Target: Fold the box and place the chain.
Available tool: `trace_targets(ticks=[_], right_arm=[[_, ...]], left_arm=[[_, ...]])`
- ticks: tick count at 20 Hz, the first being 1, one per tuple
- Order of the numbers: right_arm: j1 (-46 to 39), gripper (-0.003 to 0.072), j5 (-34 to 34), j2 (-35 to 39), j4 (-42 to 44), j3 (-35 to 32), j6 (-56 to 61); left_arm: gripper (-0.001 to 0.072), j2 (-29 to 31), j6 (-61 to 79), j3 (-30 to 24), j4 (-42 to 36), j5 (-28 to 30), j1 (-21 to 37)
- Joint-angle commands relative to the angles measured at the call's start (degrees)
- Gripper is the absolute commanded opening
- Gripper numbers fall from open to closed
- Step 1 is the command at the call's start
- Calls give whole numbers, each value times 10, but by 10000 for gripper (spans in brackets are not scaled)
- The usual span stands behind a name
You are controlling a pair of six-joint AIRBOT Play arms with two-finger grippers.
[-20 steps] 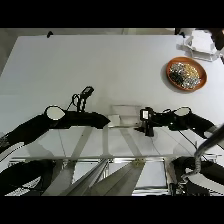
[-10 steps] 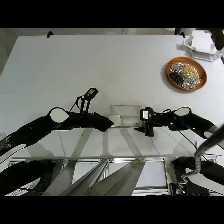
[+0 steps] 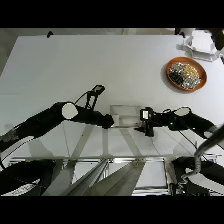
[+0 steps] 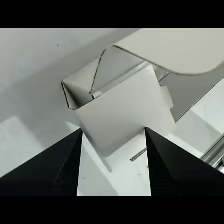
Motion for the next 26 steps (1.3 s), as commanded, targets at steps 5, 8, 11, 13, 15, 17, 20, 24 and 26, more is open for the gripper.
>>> trace_targets(ticks=[5,8,11,13,15,17,20,24,26], right_arm=[[0,323,0,0,0,0,0],[0,323,0,0,0,0,0],[0,323,0,0,0,0,0],[0,323,0,0,0,0,0],[0,323,0,0,0,0,0],[0,323,0,0,0,0,0],[0,323,0,1,0,0,0],[0,323,0,0,0,0,0],[0,323,0,0,0,0,0]], left_arm=[[440,-54,-146,85,116,-38,-51],[440,-76,-177,106,144,-47,-63],[440,-84,-217,108,171,-59,-67],[439,-87,-246,109,189,-65,-67],[438,-91,-278,115,214,-69,-70],[438,-108,-304,136,231,-96,-70],[435,-139,-316,174,248,-127,-79],[338,-174,-320,200,249,-129,-95],[336,-182,-320,201,247,-129,-99]])
